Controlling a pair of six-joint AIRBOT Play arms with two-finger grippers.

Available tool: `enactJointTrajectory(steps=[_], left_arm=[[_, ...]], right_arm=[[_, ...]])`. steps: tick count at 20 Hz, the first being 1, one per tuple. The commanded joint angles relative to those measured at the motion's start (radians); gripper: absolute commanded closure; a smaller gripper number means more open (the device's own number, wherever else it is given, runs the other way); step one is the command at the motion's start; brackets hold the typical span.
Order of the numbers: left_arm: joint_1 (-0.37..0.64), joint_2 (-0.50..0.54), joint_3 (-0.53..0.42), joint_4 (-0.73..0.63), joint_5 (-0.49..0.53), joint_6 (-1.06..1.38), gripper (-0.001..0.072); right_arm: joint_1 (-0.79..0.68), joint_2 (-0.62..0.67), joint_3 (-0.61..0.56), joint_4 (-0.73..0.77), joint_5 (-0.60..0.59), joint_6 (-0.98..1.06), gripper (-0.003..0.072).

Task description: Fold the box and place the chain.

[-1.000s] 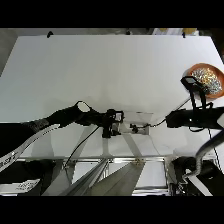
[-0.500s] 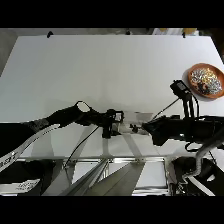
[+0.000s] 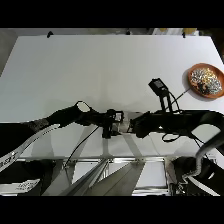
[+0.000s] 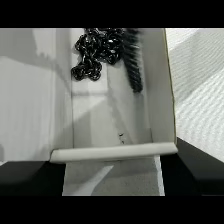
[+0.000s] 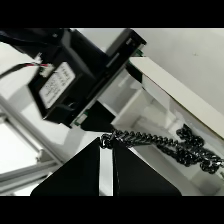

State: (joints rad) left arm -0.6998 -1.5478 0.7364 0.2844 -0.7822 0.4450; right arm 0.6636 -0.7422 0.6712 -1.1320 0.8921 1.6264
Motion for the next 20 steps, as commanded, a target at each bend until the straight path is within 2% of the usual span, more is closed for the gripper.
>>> enactJointTrajectory(steps=[1, 2, 4, 7, 8, 9, 10, 11, 12, 14, 18, 19, 20], left_arm=[[0.0, 0.0, 0.0, 0.0, 0.0, 0.0, 0.0395], [0.0, 0.0, 0.0, 0.0, 0.0, 0.0, 0.0395], [0.0, 0.0, 0.0, 0.0, 0.0, 0.0, 0.0395], [0.0, 0.0, 0.0, 0.0, 0.0, 0.0, 0.0395], [0.0, 0.0, 0.0, 0.0, 0.0, 0.0, 0.0395], [0.0, 0.0, 0.0, 0.0, 0.001, 0.0, 0.0395], [0.0, 0.0, 0.0, 0.0, 0.001, 0.0, 0.0395], [0.0, 0.0, 0.0, 0.0, 0.0, 0.0, 0.0395], [0.0, 0.0, 0.0, 0.0, 0.0, 0.0, 0.0395], [0.0, 0.0, 0.0, 0.0, 0.0, 0.0, 0.0395], [0.0, 0.0, 0.0, 0.0, 0.0, 0.0, 0.0395], [0.0, 0.0, 0.0, 0.0, 0.001, 0.0, 0.0395], [0.0, 0.0, 0.0, 0.0, 0.0, 0.0, 0.0395]], right_arm=[[0.005, -0.087, 0.001, -0.049, 0.013, -0.001, 0.0554], [0.005, -0.089, 0.002, -0.069, 0.013, -0.001, 0.0467], [0.005, -0.082, 0.034, -0.123, 0.027, -0.002, 0.0455], [-0.056, -0.082, 0.154, -0.225, 0.087, -0.003, 0.0458], [-0.101, -0.082, 0.192, -0.26, 0.1, -0.002, 0.0476], [-0.15, -0.082, 0.219, -0.286, 0.108, -0.003, 0.0532], [-0.206, -0.083, 0.234, -0.313, 0.113, -0.003, 0.0535], [-0.269, -0.086, 0.236, -0.343, 0.113, -0.003, 0.0584], [-0.336, -0.098, 0.236, -0.388, 0.118, -0.004, 0.0668], [-0.47, -0.155, 0.235, -0.464, 0.129, -0.003, 0.0668], [-0.664, -0.318, 0.227, -0.465, 0.199, -0.013, 0.0663], [-0.681, -0.35, 0.219, -0.465, 0.197, -0.024, 0.0575], [-0.684, -0.377, 0.21, -0.462, 0.187, -0.04, 0.0428]])
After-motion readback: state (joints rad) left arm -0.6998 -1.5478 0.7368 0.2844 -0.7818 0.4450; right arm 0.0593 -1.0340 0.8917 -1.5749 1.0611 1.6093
